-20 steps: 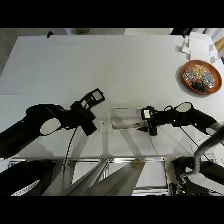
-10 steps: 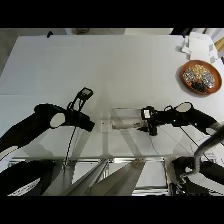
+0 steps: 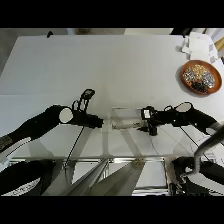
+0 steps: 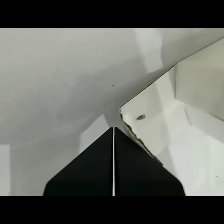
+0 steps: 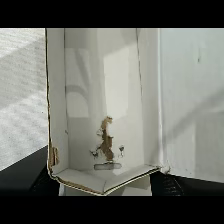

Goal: Fold the box and place the chain.

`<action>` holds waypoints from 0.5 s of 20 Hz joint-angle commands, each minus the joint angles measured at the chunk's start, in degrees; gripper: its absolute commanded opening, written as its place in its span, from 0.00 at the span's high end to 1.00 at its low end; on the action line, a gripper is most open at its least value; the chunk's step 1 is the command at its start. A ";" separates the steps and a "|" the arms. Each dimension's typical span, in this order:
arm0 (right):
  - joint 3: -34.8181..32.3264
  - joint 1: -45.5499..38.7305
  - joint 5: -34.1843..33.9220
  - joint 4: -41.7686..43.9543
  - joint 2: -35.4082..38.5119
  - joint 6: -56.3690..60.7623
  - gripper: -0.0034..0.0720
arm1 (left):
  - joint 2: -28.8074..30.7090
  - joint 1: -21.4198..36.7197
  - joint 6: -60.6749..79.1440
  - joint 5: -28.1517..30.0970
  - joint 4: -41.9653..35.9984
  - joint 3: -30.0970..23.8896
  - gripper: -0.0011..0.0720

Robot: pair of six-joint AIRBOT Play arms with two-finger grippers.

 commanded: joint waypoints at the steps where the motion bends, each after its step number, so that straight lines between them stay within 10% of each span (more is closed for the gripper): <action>1: 0.04 0.02 0.02 0.00 0.00 0.00 0.35 | -0.28 0.07 1.31 1.16 -3.48 -0.04 0.98; 10: 0.04 0.02 0.02 0.00 0.00 0.00 0.35 | -0.31 -0.74 0.44 -0.17 -4.02 -0.04 0.98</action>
